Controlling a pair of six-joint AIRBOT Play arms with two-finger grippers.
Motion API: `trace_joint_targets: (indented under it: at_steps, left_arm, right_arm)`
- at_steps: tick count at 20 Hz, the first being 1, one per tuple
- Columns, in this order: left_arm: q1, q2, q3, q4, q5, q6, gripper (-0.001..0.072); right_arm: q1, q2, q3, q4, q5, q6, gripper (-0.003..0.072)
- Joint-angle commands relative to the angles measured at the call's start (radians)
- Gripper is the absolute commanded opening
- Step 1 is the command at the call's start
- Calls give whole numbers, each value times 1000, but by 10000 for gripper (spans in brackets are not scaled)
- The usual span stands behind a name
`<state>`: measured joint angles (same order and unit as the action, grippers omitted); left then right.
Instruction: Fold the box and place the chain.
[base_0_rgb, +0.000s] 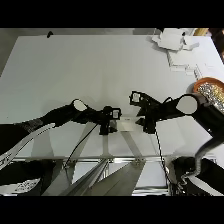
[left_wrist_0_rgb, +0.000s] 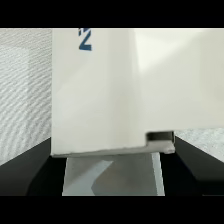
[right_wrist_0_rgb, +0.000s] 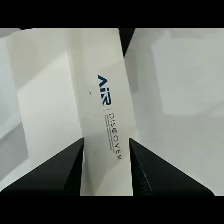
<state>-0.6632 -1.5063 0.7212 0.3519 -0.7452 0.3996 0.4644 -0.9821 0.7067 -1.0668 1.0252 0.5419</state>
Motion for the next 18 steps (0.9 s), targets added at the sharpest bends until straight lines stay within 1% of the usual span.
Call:
trace_joint_targets:
  at_steps: [1,6,9,10,15,18]
  left_arm:
    - [1,0,0,0,0,0,254]
    - [1,0,0,0,0,0,254]
    - [1,0,0,0,0,0,254]
    - [1,0,0,0,0,0,254]
    - [1,0,0,0,0,0,254]
    - [1,0,0,0,0,0,254]
  right_arm:
    - [39,16,-24,1,-26,-25,318]
    - [93,20,-27,-15,-24,-27,318]
    - [104,20,-27,-58,-25,-44,320]
    - [104,20,-27,-76,-27,-70,332]
    - [103,20,-27,-132,-103,-80,339]
    - [104,20,-27,-132,-106,-80,336]
